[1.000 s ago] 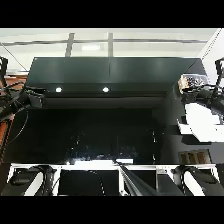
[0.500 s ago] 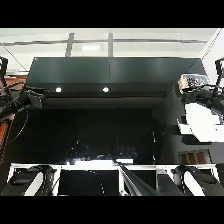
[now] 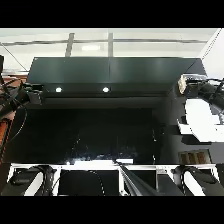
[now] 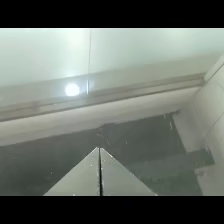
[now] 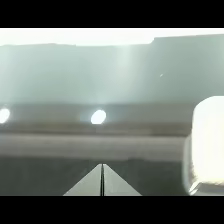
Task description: Fold the box and place the chain.
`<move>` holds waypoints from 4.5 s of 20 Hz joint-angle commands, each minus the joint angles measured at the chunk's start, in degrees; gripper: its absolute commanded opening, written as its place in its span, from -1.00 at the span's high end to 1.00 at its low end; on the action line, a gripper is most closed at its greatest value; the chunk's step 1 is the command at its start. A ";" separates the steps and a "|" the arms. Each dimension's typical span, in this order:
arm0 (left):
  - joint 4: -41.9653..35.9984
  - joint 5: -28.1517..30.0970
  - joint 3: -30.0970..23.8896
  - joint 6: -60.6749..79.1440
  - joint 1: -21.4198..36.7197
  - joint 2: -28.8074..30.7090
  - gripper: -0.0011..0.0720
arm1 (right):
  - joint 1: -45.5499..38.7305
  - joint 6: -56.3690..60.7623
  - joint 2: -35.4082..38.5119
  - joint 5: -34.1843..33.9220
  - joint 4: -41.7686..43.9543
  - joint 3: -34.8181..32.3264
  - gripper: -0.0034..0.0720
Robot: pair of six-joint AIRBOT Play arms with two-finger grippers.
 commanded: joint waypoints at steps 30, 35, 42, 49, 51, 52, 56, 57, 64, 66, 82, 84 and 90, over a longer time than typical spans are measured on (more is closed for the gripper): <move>-2.56 -6.88 -0.02 -1.36 -0.72 -8.33 -0.97 | -47.67 2.91 -49.83 49.46 -33.75 40.46 -0.08; -2.54 -6.80 -0.02 -1.31 -0.72 -8.37 -0.98 | -47.65 -2.43 -49.75 54.10 -23.91 40.46 0.87; -2.56 -6.93 -0.02 -1.33 -0.72 -8.37 -0.97 | -43.69 -3.21 -41.00 55.47 -15.28 31.28 0.86; -2.58 -7.28 -0.02 -1.33 -0.72 -8.37 -0.97 | -31.36 -5.81 -29.09 52.30 -7.50 18.16 0.86; -2.58 -7.96 -0.02 -1.33 -0.72 -8.37 -0.97 | -25.88 -5.81 -25.73 49.92 -2.23 15.34 0.87; -2.58 -8.22 -0.02 -1.33 -0.72 -8.37 -0.97 | -23.47 -5.97 -24.24 48.76 0.94 13.94 0.86; -3.41 -7.98 -0.02 -1.33 -0.72 -8.72 -0.97 | -12.76 -6.97 -17.44 39.47 9.81 3.91 0.86; -4.83 -7.96 -0.02 -1.31 -0.74 -9.22 -0.97 | -9.38 -8.68 -15.19 36.02 13.73 -0.07 0.87; -13.97 -8.00 0.02 -1.01 -5.77 -18.95 -0.97 | 22.53 -19.32 -4.46 1.86 35.69 -19.56 0.87; -22.51 -10.82 0.44 2.25 -6.62 -24.09 -0.97 | 30.60 -19.30 -4.46 -4.87 35.65 -19.98 0.87; -34.49 -37.11 12.74 26.03 -10.25 -53.40 -0.95 | 34.36 -18.82 -4.46 -3.39 35.69 -19.96 0.86; -32.09 -39.39 14.21 26.18 -10.23 -54.60 -0.91 | 34.34 -18.84 -4.46 -3.41 35.67 -19.96 0.86; -28.85 -39.04 15.15 29.92 -11.17 -55.17 0.06 | 34.27 -18.84 -4.46 -3.41 35.65 -19.96 0.86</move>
